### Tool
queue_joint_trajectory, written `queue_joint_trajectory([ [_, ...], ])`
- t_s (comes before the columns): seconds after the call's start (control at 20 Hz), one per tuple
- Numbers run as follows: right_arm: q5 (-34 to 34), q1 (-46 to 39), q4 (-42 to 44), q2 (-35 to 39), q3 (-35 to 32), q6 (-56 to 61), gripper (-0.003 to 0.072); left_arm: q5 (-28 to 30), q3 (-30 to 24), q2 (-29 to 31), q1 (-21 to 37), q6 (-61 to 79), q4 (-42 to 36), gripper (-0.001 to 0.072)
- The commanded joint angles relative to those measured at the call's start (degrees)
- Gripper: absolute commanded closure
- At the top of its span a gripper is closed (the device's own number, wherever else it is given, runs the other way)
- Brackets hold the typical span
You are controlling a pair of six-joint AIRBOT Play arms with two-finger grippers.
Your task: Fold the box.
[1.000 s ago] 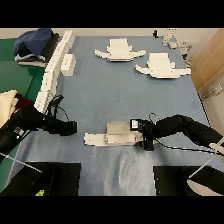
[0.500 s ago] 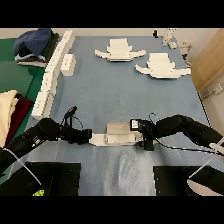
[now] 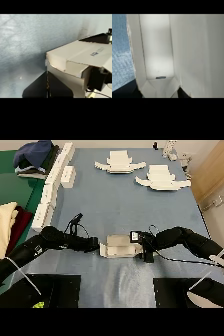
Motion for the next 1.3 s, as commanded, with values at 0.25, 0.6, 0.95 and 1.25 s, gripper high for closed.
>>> queue_joint_trajectory([
  [0.25,0.0,0.0,0.0,0.0,0.0,0.0,0.0158,-1.4,1.4,-0.1,-0.2,-0.5,-0.5,0.0309],
  [0.6,0.0,0.0,0.0,0.0,0.0,0.0,0.0158,1.6,1.4,-0.1,-0.3,-0.5,-1.4,0.0308],
  [0.95,0.0,0.0,0.0,0.0,0.0,0.0,0.0158,6.2,4.9,-0.1,-10.2,-13.1,6.9,0.0309],
  [1.25,0.0,0.0,0.0,0.0,0.0,0.0,0.0158,6.6,8.6,-0.6,-18.2,-34.2,23.3,0.031],
])
